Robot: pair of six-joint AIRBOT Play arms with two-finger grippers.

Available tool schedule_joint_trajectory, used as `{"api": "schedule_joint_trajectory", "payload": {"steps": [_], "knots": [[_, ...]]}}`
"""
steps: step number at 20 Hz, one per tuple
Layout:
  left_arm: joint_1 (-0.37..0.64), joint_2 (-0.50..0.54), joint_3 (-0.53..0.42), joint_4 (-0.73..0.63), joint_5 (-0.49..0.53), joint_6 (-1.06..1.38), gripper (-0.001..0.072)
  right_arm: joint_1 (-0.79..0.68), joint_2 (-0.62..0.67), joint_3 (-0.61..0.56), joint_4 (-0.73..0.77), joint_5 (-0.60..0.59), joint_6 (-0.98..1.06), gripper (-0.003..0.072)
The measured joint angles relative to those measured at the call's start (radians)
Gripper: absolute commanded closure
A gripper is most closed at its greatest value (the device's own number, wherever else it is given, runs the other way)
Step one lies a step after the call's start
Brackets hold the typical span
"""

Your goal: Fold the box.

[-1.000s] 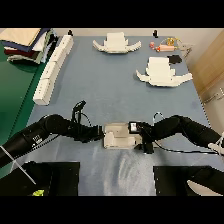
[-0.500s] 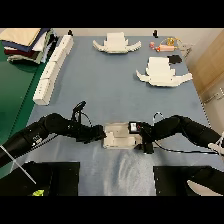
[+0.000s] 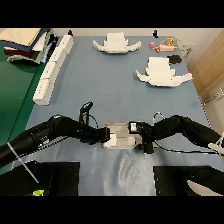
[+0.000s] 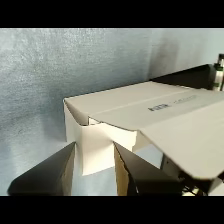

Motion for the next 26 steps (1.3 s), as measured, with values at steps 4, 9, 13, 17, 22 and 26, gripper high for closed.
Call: {"api": "schedule_joint_trajectory", "payload": {"steps": [4, 9, 13, 17, 22, 26], "knots": [[-0.115, -0.104, 0.129, 0.217, -0.102, -0.272, 0.0359, 0.000, 0.000, 0.000, 0.000, 0.000, 0.000, 0.0174], [-0.229, -0.233, 0.294, 0.434, -0.298, -0.515, 0.0360, 0.000, 0.000, 0.000, 0.000, 0.000, 0.000, 0.0174], [-0.270, -0.327, 0.386, 0.513, -0.394, -0.604, 0.0360, 0.000, 0.000, 0.000, 0.000, 0.000, 0.000, 0.0174], [-0.288, -0.396, 0.431, 0.540, -0.439, -0.636, 0.0360, 0.000, 0.000, 0.000, 0.000, 0.000, 0.000, 0.0174], [-0.296, -0.431, 0.445, 0.556, -0.450, -0.648, 0.0360, 0.000, 0.000, 0.000, 0.000, 0.000, 0.000, 0.0174], [-0.298, -0.455, 0.448, 0.551, -0.434, -0.648, 0.0361, 0.000, 0.000, 0.000, 0.000, 0.000, 0.000, 0.0174]]}}
